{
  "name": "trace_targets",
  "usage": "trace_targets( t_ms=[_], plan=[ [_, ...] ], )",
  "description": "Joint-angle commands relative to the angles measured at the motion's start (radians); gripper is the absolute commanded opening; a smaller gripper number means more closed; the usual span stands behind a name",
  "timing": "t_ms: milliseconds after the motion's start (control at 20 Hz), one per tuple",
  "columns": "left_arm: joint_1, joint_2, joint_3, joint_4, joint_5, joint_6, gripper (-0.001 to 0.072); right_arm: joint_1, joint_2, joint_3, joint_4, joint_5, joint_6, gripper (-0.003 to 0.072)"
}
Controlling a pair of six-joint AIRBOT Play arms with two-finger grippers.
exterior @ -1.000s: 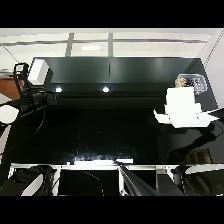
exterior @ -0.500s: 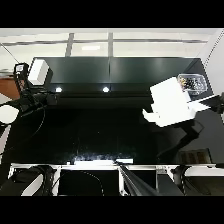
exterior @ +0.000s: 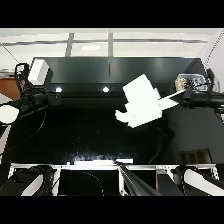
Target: Fold the box and place the chain.
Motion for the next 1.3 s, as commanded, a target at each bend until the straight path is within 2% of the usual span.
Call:
trace_targets(
  t_ms=[0,200,300,400,550,750,1000,1050,1100,1150,1250],
  plan=[
    [-0.013,-0.001,-0.001,-0.005,-0.001,0.0,0.0026,0.225,0.079,-0.094,0.058,-0.233,0.077,0.0042],
    [-0.048,-0.004,-0.001,-0.005,0.003,0.007,0.0026,0.51,0.091,-0.121,0.091,-0.422,0.133,0.0042],
    [-0.05,-0.004,-0.001,-0.005,0.004,0.012,0.0026,0.652,0.098,-0.13,0.05,-0.517,0.087,0.0042],
    [-0.05,-0.004,-0.001,-0.004,0.004,0.012,0.0026,0.77,0.135,-0.177,0.011,-0.668,0.058,0.0042],
    [-0.05,-0.004,-0.001,-0.004,0.003,0.012,0.0026,0.834,0.229,-0.27,0.007,-0.806,0.025,0.0042],
    [-0.05,-0.005,-0.001,-0.013,-0.046,0.012,0.0026,0.839,0.341,-0.382,-0.001,-0.827,0.002,0.0042],
    [-0.044,-0.021,-0.001,-0.068,-0.163,0.011,0.0032,0.853,0.357,-0.435,0.001,-0.908,-0.011,0.0042],
    [-0.043,-0.037,-0.001,-0.105,-0.183,0.011,0.0194,0.853,0.357,-0.435,0.002,-0.909,-0.009,0.0042],
    [-0.043,-0.06,-0.001,-0.142,-0.202,0.011,0.0561,0.853,0.357,-0.435,0.001,-0.908,-0.007,0.0042],
    [-0.043,-0.088,-0.001,-0.18,-0.228,0.016,0.0708,0.853,0.357,-0.435,0.001,-0.906,-0.007,0.0042],
    [-0.042,-0.155,-0.001,-0.296,-0.26,0.124,0.0707,0.853,0.357,-0.435,0.001,-0.904,-0.007,0.0042]
  ],
)
